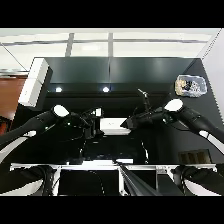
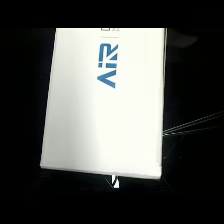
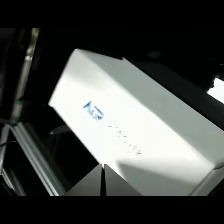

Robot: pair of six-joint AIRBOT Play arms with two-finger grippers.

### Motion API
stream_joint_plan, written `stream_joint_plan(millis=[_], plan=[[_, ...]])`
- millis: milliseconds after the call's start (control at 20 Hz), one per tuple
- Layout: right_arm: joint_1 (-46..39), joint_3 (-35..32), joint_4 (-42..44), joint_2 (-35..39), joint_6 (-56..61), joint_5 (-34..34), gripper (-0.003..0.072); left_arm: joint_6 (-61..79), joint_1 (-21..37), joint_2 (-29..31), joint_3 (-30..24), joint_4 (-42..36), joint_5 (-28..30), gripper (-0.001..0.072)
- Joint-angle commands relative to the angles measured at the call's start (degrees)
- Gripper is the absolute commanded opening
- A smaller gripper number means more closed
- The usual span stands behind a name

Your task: Fold the box and place the chain.

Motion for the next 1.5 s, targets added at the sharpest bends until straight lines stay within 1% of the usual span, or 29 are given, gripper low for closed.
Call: stream_joint_plan(millis=[0,300,400,500,550,600,650,750,800,900,1000,1100,1150,1300,1450], plan=[[0.79,-0.59,-3.37,-1.77,4.02,-4.48,0.0015,0.04,-0.02,-0.04,-0.02,0.02,0.07,0.0351],[0.79,-0.55,-4.02,-1.66,4.11,-3.17,0.0015,0.04,-0.02,-0.04,-0.02,0.0,0.04,0.0351],[0.79,0.28,-4.2,-0.66,4.11,-0.48,0.0015,0.04,-0.02,-0.04,-0.02,0.02,0.04,0.0351],[-0.04,2.34,-5.92,2.43,4.15,3.52,0.0015,0.04,0.11,0.24,0.09,0.57,0.44,0.0357],[-1.53,3.58,-7.58,4.63,4.68,5.84,0.0015,0.04,0.11,0.74,0.13,1.05,0.74,0.0429],[-3.96,4.61,-9.86,7.48,6.25,8.11,0.0015,-0.15,0.11,1.62,0.13,1.18,0.66,0.0699],[-7.04,5.22,-12.33,10.64,7.74,10.6,0.0015,-1.53,0.24,2.75,0.15,2.36,0.66,0.0717],[-13.75,5.27,-17.97,16.48,11.54,16.02,0.0015,-2.51,0.61,6.49,0.13,7.54,-0.33,0.0717],[-17.2,5.22,-21.64,19.23,13.6,19.37,0.0015,-2.71,0.98,8.85,0.13,8.5,-1.31,0.0717],[-22.32,5.2,-26.23,22.99,15.26,23.37,0.0015,-4.92,1.22,12.5,0.15,6.14,-2.56,0.0717],[-25.14,5.16,-26.05,24.37,15.41,22.64,0.0015,-4.9,-0.79,13.62,0.37,0.57,-1.99,0.0716],[-25.4,4.9,-26.08,24.35,15.43,19.54,0.0015,-5.86,-3.93,12.33,1.68,-2.64,0.57,0.0713],[-25.4,4.79,-26.05,24.35,15.45,18.27,0.0015,-9.09,-5.46,10.73,3.56,-2.38,0.42,0.0712],[-25.4,4.04,-26.12,24.35,15.45,16.94,0.0016,-15.67,-7.58,3.91,10.32,-1.42,-3.43,0.0712],[-25.4,3.69,-23.98,24.37,15.34,16.76,0.0016,-23.61,-7.82,-3.26,17.11,2.84,-7.89,0.0713]])
